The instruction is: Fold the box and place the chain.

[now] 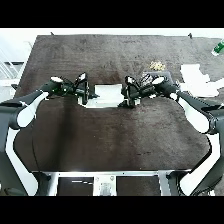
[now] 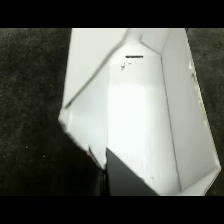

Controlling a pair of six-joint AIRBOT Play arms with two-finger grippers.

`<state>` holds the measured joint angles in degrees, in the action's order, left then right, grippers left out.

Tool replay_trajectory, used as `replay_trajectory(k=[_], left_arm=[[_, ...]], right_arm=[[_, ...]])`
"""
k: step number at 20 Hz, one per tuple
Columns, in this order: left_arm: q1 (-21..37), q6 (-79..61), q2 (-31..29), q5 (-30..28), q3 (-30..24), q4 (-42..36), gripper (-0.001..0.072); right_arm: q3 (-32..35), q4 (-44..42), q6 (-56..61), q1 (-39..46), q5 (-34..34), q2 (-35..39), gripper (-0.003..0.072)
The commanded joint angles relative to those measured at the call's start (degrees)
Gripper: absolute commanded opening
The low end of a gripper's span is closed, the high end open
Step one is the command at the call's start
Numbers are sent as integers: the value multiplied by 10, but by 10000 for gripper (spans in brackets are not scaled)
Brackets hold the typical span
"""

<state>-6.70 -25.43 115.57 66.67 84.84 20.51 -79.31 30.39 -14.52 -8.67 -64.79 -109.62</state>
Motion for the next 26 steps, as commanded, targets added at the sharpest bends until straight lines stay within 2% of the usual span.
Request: replay_trajectory(k=[1,26], left_arm=[[0,-1,0,0,0,0,20],[0,0,0,0,0,0,20]], right_arm=[[-18,-4,-13,-2,-3,-19,684],[-29,-8,-47,-9,-3,-36,652]])
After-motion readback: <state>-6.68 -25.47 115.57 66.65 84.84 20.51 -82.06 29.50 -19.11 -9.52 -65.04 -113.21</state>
